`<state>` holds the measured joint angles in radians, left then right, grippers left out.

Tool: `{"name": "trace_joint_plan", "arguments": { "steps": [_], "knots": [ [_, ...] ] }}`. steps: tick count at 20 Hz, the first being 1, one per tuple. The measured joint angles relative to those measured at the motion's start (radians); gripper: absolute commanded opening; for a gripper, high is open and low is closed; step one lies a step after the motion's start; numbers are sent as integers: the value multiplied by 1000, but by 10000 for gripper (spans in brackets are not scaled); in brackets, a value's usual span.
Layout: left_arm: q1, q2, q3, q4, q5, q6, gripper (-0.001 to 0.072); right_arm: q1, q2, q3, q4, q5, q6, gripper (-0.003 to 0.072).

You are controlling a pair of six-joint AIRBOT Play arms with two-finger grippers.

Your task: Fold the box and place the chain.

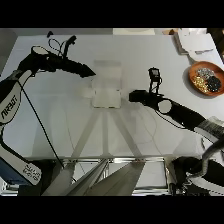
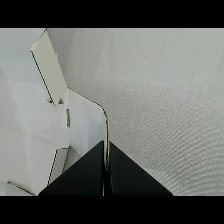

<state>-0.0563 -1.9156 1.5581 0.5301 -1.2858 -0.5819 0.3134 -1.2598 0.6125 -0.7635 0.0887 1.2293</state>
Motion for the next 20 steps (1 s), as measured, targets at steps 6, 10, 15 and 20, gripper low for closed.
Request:
{"name": "trace_joint_plan", "arguments": {
  "steps": [6,10,15,20],
  "knots": [
    [-28,-17,9,-14,-79,100,677,0,0,0,0,0,0,11],
    [-40,-17,10,-8,-95,186,631,0,0,0,0,0,0,11],
    [-62,13,11,108,-90,247,631,0,0,0,0,0,0,11],
    [-85,44,11,198,-66,319,630,0,0,0,0,0,0,11]
  ]
}}
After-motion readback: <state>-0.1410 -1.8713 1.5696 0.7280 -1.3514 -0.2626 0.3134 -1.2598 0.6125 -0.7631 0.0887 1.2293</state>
